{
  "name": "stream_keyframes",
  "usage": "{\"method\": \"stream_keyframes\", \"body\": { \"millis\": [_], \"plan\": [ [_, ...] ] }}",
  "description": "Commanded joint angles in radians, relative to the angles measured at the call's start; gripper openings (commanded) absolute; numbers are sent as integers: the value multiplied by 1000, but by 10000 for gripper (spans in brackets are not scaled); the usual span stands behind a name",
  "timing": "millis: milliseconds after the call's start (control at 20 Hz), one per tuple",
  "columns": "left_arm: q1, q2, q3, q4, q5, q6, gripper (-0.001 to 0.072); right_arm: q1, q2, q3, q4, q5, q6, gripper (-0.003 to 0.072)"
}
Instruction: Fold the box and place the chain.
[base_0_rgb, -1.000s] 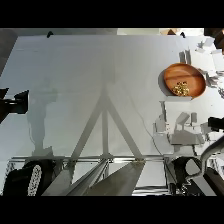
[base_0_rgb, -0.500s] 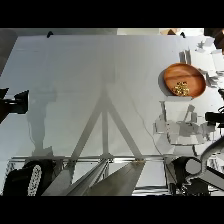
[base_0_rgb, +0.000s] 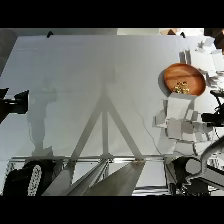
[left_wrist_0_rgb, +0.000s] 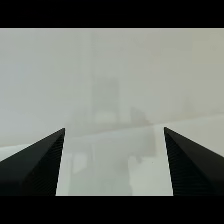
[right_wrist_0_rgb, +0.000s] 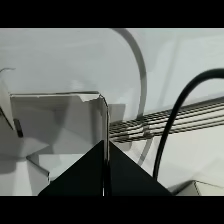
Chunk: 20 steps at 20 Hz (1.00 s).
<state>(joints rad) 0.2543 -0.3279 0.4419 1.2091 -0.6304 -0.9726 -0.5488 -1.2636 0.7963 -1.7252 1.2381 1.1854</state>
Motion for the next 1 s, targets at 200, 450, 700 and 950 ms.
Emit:
{"method": "stream_keyframes", "body": {
  "millis": [200, 450, 700, 950],
  "plan": [
    [0, 1, 1, 0, 0, 0, 694, 1, 148, 0, 565, 82, -376, 9],
    [0, 1, 1, 0, 0, 0, 694, 104, 264, -8, 846, 58, -454, 8],
    [0, 1, 1, 0, 0, 0, 694, 282, 304, -154, 1080, -123, -548, 8],
    [0, 1, 1, 0, 0, 0, 694, 523, 302, -351, 1268, -404, -691, 7]
  ]
}}
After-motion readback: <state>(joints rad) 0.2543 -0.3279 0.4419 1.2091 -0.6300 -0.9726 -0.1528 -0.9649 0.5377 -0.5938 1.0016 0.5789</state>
